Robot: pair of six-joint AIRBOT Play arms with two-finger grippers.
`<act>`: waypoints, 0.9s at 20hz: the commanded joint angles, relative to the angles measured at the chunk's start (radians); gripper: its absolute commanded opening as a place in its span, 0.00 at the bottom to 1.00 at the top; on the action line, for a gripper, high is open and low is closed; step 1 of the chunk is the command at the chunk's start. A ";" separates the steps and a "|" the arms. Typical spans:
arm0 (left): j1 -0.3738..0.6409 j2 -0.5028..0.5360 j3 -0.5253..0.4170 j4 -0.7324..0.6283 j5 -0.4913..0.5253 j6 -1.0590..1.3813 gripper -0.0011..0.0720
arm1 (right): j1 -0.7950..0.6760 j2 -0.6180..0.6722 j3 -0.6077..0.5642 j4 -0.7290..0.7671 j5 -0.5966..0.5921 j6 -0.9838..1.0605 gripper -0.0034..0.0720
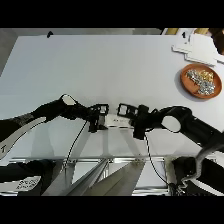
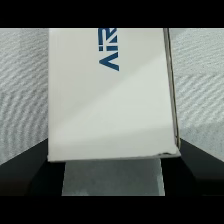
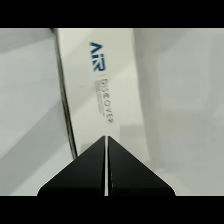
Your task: Fold the box and place the chain.
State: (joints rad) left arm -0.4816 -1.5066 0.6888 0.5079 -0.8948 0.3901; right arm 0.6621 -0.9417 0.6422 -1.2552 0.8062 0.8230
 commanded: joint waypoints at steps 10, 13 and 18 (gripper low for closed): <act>0.000 0.001 0.001 0.002 0.000 0.002 0.22 | -0.694 0.129 -0.096 -0.216 0.270 0.496 0.07; 0.000 0.001 0.001 0.002 0.000 0.002 0.22 | -0.751 0.128 -0.097 -0.210 0.378 0.497 0.07; 0.000 0.000 0.001 -0.008 0.011 0.005 0.22 | -0.753 0.128 -0.097 -0.208 0.405 0.497 0.07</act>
State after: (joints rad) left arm -0.4816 -1.5066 0.6888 0.5083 -0.8944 0.3923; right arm -0.0738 -0.8143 0.5484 -1.4616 1.1805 1.3117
